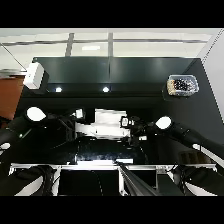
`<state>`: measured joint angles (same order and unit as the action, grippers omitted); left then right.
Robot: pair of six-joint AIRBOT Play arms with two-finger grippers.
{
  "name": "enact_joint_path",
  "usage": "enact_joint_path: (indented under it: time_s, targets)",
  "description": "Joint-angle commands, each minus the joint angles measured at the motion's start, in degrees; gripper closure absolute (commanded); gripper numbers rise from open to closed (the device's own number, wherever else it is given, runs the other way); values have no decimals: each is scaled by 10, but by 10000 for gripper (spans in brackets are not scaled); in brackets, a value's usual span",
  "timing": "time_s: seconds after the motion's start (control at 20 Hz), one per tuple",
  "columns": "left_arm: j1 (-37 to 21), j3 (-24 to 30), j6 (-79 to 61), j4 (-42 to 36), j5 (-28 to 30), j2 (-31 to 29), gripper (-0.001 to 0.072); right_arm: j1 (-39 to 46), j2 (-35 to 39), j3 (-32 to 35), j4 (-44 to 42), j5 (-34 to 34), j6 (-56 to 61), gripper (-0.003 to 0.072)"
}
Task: Fold the box and place the chain.
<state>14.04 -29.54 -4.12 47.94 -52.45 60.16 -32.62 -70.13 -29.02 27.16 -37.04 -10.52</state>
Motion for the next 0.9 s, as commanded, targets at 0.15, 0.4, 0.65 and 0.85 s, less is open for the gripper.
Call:
enact_joint_path:
  time_s: [0.15, 0.4, 0.65, 0.85]
  targets:
    - [63, 5, -67, -28, 69, 52, 51, 0, 0, 0, 0, 0, 0, 120]
    - [85, 5, -83, -49, 100, 53, 244, 0, 0, 0, 0, 0, 0, 119]
    - [85, 4, -83, -55, 77, 53, 380, 0, 0, 0, 0, 0, 0, 119]
    - [85, 4, -84, -94, 70, 53, 493, 0, 0, 0, 0, 0, 0, 119]
